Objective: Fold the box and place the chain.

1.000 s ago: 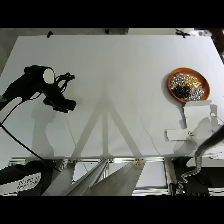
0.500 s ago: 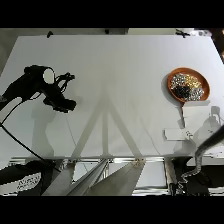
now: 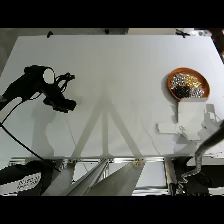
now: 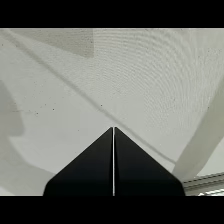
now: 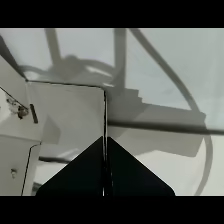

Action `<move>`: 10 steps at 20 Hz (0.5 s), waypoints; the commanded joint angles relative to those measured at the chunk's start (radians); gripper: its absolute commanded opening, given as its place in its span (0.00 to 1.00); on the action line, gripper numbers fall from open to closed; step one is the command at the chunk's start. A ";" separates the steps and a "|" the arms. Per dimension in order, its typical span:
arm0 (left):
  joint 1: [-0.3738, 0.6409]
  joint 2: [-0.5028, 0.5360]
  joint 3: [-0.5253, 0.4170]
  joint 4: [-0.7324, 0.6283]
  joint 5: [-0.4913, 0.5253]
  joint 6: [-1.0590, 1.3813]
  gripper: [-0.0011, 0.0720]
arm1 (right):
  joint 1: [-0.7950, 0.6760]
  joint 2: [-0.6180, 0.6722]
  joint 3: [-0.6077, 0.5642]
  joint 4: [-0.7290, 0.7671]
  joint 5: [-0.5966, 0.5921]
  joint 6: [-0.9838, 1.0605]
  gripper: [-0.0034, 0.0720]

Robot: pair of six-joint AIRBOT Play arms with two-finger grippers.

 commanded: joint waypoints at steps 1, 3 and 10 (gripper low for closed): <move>0.000 0.000 0.000 0.000 0.000 0.000 0.03 | 0.066 0.018 -0.002 0.159 0.069 -0.021 0.06; 0.000 0.000 0.000 0.000 0.000 0.000 0.03 | 0.145 0.050 -0.011 0.212 0.071 -0.022 0.06; 0.000 0.000 0.000 0.000 0.000 0.000 0.03 | 0.495 0.189 -0.070 0.336 0.068 0.006 0.06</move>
